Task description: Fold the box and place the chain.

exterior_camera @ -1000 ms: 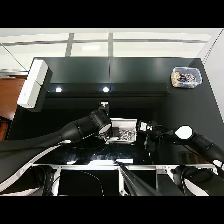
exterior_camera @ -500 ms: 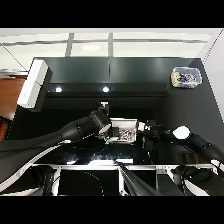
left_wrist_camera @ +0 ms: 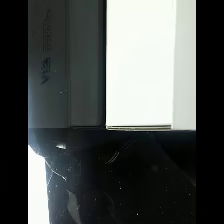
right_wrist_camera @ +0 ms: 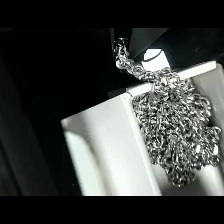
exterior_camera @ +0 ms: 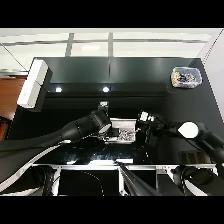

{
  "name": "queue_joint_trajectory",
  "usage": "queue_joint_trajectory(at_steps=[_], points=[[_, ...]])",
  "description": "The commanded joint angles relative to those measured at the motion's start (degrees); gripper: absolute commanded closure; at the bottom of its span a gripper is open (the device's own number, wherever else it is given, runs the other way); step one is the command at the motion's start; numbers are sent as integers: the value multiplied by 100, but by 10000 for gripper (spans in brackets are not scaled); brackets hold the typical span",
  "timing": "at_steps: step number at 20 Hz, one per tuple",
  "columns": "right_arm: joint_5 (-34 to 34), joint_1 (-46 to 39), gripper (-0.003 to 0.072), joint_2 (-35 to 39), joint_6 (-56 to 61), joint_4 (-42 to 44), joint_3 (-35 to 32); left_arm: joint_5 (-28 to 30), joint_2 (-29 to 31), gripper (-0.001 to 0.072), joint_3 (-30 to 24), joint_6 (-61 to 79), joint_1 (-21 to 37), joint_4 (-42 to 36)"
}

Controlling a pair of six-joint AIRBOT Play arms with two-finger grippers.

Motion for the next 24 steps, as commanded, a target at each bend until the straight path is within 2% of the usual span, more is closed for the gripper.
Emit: queue_joint_trajectory(at_steps=[1,4,6,7,8,9,11,15,16,17,18,19,21,24], points=[[1504,-2,644,621,1749,-710,708,-13,-4,678,0,0,2,0],[1987,-2,644,752,2216,466,984,-11,-4,679,0,0,2,0],[1648,4,633,741,2457,1054,962,-7,-7,679,0,2,2,0],[1412,20,526,741,2612,1108,940,-13,-9,678,0,2,2,-2],[1241,28,345,741,2769,1049,918,-13,-15,678,0,2,-2,-2],[1139,28,240,741,2896,909,918,26,-35,678,0,2,-2,-2],[1110,-66,189,743,3091,426,922,31,-57,677,0,4,4,-2],[1587,-717,190,754,3307,116,992,-44,-46,665,74,131,4,-131],[1707,-883,190,767,3305,118,992,-101,-31,531,146,131,2,-133],[1825,-1040,190,780,3305,116,992,-223,-20,287,258,142,0,-122],[1915,-1163,190,785,3305,120,992,-363,2,123,378,160,-2,-98],[1976,-1261,190,789,3305,118,992,-472,48,100,479,245,-2,-13],[2037,-1381,190,789,3305,116,992,-632,275,101,610,684,22,144],[2039,-1421,190,789,3307,114,992,-1067,920,101,551,1613,186,457]])
